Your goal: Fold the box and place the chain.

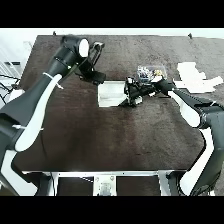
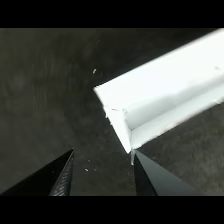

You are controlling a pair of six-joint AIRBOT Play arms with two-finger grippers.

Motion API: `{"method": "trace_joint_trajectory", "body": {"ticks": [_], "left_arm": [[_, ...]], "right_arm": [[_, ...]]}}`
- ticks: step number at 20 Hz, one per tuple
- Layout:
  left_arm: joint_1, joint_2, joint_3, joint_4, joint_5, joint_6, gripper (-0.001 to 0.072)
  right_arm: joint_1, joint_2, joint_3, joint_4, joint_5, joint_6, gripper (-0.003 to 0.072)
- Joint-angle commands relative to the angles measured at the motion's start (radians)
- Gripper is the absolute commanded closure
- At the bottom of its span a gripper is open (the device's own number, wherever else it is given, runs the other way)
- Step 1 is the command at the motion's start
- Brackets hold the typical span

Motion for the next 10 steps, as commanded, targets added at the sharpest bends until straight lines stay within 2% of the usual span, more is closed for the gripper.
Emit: {"method": "trace_joint_trajectory", "body": {"ticks": [1, 5, 8, 10], "left_arm": [[0.003, 0.046, 0.0, -0.032, 0.0, 0.288, 0.0272], [0.003, 0.045, -0.016, -0.057, 0.0, 0.445, 0.0274], [0.003, 0.045, -0.016, -0.059, 0.087, 0.428, 0.0275], [0.002, 0.045, -0.016, -0.117, 0.123, 0.437, 0.0274]], "right_arm": [[0.0, 0.0, 0.0, 0.0, 0.0, 0.0, 0.0211], [0.0, 0.0, 0.0, 0.0, 0.0, 0.0, 0.0211], [0.0, 0.0, 0.0, 0.0, 0.0, 0.0, 0.0211], [0.0, 0.0, 0.0, 0.0, 0.0, 0.0, 0.0211]]}}
